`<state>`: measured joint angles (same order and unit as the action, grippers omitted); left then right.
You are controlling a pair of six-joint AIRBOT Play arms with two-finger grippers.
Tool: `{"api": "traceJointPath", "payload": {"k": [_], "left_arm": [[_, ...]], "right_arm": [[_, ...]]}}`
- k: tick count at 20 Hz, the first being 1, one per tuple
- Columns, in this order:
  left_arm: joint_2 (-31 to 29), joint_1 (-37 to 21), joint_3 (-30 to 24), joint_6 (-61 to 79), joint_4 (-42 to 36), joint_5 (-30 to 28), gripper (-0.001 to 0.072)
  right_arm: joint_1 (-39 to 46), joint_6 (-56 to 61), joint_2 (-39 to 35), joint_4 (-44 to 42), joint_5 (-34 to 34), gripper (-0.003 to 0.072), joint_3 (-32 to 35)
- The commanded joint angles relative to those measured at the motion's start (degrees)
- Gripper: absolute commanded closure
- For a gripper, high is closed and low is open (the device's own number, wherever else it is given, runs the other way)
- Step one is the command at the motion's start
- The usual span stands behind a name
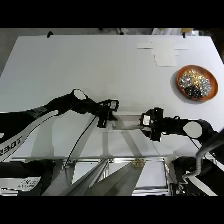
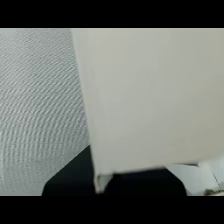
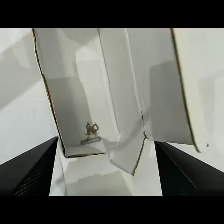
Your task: Fold the box and place the chain.
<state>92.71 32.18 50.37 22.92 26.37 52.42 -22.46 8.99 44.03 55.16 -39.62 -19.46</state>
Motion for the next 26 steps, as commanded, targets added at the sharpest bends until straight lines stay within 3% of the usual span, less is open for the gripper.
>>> {"api": "traceJointPath", "payload": {"k": [1, 19, 26], "left_arm": [[0.0, 0.0, 0.0, 0.0, 0.0, 0.1, 0.0699], [0.0, 0.0, 0.0, 0.0, 0.0, 0.1, 0.0699], [0.0, 0.0, 0.0, 0.0, 0.0, 0.1, 0.0699]], "right_arm": [[0.4, -4.1, 1.2, -4.9, -0.6, 0.0024, 0.0], [10.1, -25.8, 14.1, -18.1, -8.1, 0.0043, -0.1], [10.1, -26.0, 21.9, -18.4, -11.4, 0.0044, -4.5]]}}
